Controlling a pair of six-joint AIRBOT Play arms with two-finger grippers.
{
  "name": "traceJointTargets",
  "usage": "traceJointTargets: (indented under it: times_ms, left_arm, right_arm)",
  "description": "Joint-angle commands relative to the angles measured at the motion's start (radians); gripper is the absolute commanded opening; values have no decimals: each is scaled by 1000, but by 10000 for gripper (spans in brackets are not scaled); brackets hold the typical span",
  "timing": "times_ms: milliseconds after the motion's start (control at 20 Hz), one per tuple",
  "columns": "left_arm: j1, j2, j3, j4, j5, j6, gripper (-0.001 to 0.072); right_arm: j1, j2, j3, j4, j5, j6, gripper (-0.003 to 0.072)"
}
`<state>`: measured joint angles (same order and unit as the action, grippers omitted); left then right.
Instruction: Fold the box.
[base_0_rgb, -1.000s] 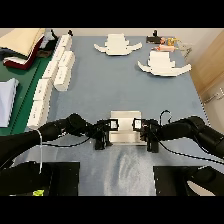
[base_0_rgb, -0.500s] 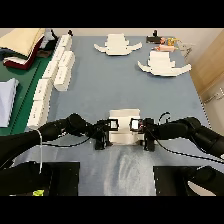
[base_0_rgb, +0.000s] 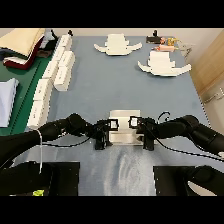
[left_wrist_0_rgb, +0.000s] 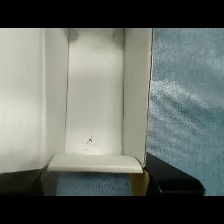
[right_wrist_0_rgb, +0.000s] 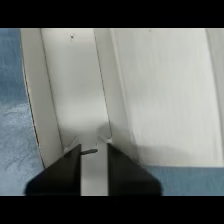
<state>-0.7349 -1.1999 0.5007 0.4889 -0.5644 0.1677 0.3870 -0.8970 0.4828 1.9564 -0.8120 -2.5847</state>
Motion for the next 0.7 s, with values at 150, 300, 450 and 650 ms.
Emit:
traceJointTargets:
  times_ms: [150, 300, 450, 650]
  left_arm:
    - [-1, 1, 0, 0, 0, 0, 467]
    - [-1, 1, 0, 0, 0, 0, 467]
    - [-1, 1, 0, 1, 0, 0, 467]
    - [-1, 1, 0, 0, 0, 0, 467]
  right_arm:
    - [1, 1, 107, -273, -302, 585, 5]
    - [0, 8, 171, -418, -467, 811, 5]
    - [-18, 58, 179, -613, -490, 1149, 5]
    - [-129, 58, 151, -597, -513, 1400, 5]
